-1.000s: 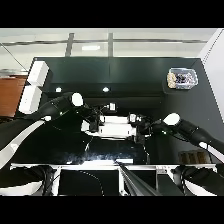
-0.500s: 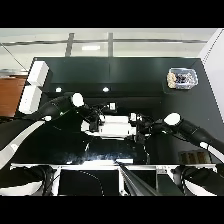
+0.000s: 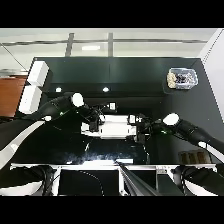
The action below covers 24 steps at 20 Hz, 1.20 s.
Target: Fold the box and place the chain.
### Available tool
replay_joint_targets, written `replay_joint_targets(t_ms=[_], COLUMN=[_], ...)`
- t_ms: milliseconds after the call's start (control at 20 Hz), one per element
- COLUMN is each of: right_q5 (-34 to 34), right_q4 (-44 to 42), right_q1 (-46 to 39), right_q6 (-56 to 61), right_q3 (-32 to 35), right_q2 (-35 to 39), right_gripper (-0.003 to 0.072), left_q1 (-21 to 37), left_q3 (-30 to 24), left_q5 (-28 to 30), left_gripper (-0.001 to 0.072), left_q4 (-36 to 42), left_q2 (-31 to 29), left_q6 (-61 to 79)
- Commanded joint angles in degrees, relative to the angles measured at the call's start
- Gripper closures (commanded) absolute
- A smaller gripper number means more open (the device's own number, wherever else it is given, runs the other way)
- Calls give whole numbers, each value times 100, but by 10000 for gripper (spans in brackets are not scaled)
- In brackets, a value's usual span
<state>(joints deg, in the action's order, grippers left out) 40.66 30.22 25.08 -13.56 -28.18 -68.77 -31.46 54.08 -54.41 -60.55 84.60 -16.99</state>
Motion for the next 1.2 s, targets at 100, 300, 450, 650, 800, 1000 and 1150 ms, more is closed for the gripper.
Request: replay_joint_targets(t_ms=[100,300,450,650,800,1000,1150], right_q5=[-44,-46,-46,-46,-48,-186,-350], right_q4=[7,4,4,4,4,9,13], right_q1=[4,4,4,7,7,94,201], right_q6=[-201,-216,-216,-216,-216,-214,-214], right_q3=[0,0,0,0,0,0,0], right_q2=[-37,-68,-68,-68,-68,-76,-85], right_gripper=[-34,-34,-34,-34,-34,-34,-34], left_q1=[-2,-2,-2,-2,-2,-2,-2], left_q3=[4,4,4,4,4,4,4], left_q5=[-20,-26,-24,-24,-22,-15,-15], left_gripper=[685,684,684,684,684,684,684], left_q4=[-4,22,68,129,129,129,127], left_q2=[0,0,0,0,0,0,0], left_q6=[2,2,2,4,4,4,2])
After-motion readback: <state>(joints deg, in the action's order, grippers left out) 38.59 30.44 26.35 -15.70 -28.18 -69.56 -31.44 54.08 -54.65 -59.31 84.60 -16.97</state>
